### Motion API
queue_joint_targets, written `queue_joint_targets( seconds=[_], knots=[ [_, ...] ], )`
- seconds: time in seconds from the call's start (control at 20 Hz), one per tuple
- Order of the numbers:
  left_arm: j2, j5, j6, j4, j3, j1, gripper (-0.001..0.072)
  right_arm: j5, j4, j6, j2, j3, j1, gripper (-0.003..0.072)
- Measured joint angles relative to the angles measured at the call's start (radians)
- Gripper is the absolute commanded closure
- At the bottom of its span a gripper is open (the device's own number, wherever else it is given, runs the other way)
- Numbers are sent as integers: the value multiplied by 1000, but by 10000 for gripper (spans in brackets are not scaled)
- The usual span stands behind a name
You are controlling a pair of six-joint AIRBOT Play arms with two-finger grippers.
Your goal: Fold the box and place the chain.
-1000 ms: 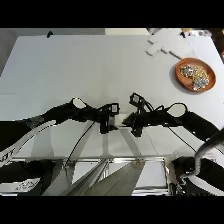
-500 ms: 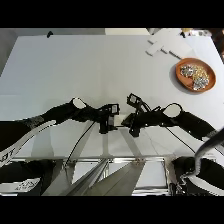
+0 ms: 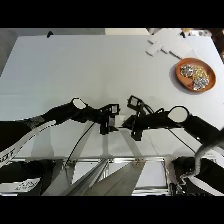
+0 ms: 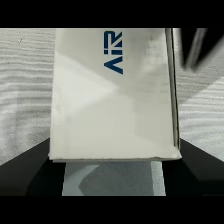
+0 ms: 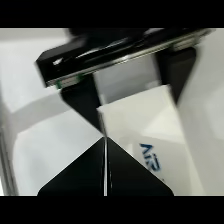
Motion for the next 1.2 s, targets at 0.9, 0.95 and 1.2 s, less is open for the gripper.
queue_joint_targets(
  seconds=[0.9,0.95,1.2],
  knots=[
    [0,5,3,3,0,0,611,430,-845,1194,253,88,-475,668],
    [0,5,3,3,0,0,611,434,-849,1204,253,88,-478,668],
    [0,5,3,3,0,0,611,444,-856,1226,253,88,-486,668]
  ],
)
